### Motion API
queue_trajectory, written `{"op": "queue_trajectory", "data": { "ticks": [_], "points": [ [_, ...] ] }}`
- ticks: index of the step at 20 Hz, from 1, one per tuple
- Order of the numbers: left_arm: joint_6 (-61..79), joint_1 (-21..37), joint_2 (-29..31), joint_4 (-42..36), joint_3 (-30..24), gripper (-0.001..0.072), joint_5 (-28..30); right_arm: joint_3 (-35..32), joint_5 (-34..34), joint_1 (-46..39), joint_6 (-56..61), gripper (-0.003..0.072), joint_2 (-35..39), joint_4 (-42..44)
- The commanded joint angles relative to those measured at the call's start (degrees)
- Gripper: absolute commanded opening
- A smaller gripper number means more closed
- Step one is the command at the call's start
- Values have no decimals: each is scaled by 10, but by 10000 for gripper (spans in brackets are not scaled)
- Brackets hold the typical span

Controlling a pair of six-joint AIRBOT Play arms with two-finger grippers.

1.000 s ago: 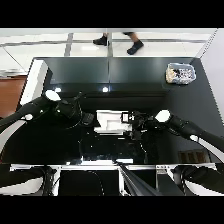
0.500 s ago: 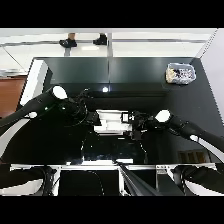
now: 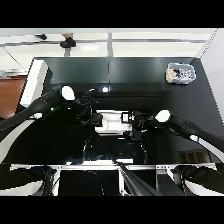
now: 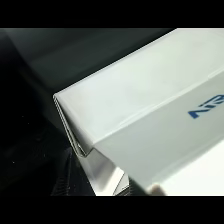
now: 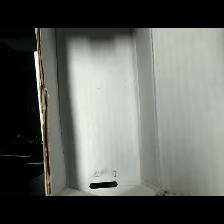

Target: Fold the box and place the chain.

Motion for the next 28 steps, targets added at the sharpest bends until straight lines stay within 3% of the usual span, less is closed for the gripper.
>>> {"op": "queue_trajectory", "data": {
  "ticks": [1,9,19,21,28],
  "points": [
    [-40,-20,0,17,7,391,5,0,0,0,0,125,0,0],
    [-112,-60,0,49,7,391,60,0,0,0,0,125,0,0],
    [-217,-72,0,172,7,391,64,0,0,0,0,124,0,0],
    [-232,-76,0,183,7,350,64,0,0,0,0,125,0,0],
    [-385,-149,0,284,7,345,64,0,0,0,0,125,0,0]
  ]
}}
